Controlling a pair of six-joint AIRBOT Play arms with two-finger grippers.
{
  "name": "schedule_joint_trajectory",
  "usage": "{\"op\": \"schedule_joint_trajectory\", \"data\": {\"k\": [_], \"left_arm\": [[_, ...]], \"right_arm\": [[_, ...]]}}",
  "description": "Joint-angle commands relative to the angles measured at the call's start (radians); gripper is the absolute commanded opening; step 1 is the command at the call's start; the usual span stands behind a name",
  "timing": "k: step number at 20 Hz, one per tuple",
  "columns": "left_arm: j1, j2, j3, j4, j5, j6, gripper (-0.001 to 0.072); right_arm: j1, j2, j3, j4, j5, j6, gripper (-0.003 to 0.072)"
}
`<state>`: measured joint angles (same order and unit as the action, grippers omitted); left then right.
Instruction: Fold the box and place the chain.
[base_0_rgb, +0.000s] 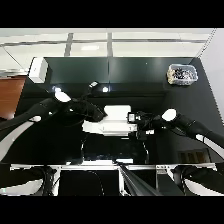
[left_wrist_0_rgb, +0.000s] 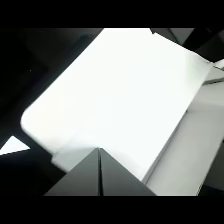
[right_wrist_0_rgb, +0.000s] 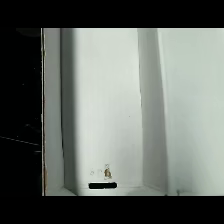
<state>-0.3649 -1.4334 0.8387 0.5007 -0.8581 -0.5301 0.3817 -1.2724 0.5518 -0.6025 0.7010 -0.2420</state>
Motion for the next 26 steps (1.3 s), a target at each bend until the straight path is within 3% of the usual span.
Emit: {"op": "schedule_joint_trajectory", "data": {"k": [1, 3, 6, 9, 10, 11, 12, 18, 23, 24, 26], "left_arm": [[0.108, 0.093, 0.027, 0.017, -0.116, -0.001, 0.0023], [0.176, 0.210, -0.002, 0.045, -0.161, -0.001, 0.0023], [0.206, 0.363, -0.140, -0.010, -0.172, 0.128, 0.0027], [0.201, 0.389, -0.280, -0.018, -0.214, 0.412, 0.0030], [0.192, 0.381, -0.304, 0.007, -0.206, 0.520, 0.0155], [0.176, 0.373, -0.325, 0.029, -0.166, 0.661, 0.0570], [0.156, 0.367, -0.336, 0.054, -0.105, 0.752, 0.0711], [-0.010, 0.350, -0.334, 0.135, 0.159, 0.819, 0.0707], [-0.087, 0.268, -0.290, 0.143, 0.136, 0.810, 0.0680], [-0.096, 0.253, -0.284, 0.138, 0.137, 0.809, 0.0641], [-0.109, 0.234, -0.272, 0.134, 0.149, 0.760, 0.0395]], "right_arm": [[0.001, 0.000, 0.001, 0.000, 0.001, 0.001, 0.0017], [0.001, 0.000, 0.001, 0.000, 0.001, 0.001, 0.0017], [0.001, 0.000, 0.001, 0.000, 0.001, 0.001, 0.0017], [0.001, 0.000, 0.001, 0.000, 0.001, 0.001, 0.0017], [0.001, 0.000, 0.001, 0.000, 0.001, 0.001, 0.0017], [0.001, 0.000, 0.001, 0.000, 0.001, 0.001, 0.0017], [0.001, 0.000, 0.001, 0.000, 0.001, 0.001, 0.0017], [0.001, 0.000, 0.001, 0.000, 0.001, 0.001, 0.0017], [0.001, 0.000, 0.001, 0.000, 0.001, 0.001, 0.0017], [0.001, 0.000, 0.001, 0.000, 0.001, 0.001, 0.0017], [0.001, 0.000, 0.001, 0.000, 0.001, 0.001, 0.0017]]}}
